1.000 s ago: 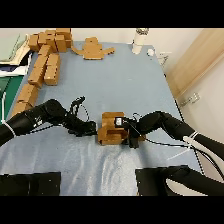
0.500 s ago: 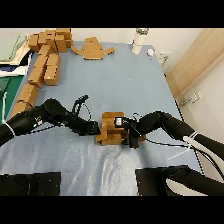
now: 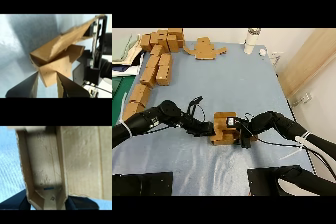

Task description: Fold the box.

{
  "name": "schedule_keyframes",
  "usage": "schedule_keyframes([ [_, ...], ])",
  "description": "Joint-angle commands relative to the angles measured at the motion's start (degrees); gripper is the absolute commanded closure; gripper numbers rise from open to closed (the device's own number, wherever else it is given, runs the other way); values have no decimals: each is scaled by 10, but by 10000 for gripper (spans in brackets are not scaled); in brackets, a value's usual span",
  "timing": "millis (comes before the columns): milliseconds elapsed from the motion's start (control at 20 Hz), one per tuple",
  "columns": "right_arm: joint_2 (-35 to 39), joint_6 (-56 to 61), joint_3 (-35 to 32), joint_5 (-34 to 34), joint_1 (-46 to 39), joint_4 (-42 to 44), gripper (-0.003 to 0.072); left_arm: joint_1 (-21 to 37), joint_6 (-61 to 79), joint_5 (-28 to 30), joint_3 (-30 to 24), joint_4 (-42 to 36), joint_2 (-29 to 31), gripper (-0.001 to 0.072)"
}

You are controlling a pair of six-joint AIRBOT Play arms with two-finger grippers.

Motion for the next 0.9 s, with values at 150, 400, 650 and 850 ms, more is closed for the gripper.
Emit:
schedule_keyframes([
  [150,0,0,0,0,0,0,179,-76,-280,3,63,242,-7,359],
  [400,0,0,0,0,0,0,179,-145,-450,-16,116,354,-26,359],
  [650,0,0,0,0,0,0,179,-193,-531,-87,190,422,-75,359],
  [850,0,0,0,0,0,0,179,-219,-574,-159,247,481,-105,359],
])
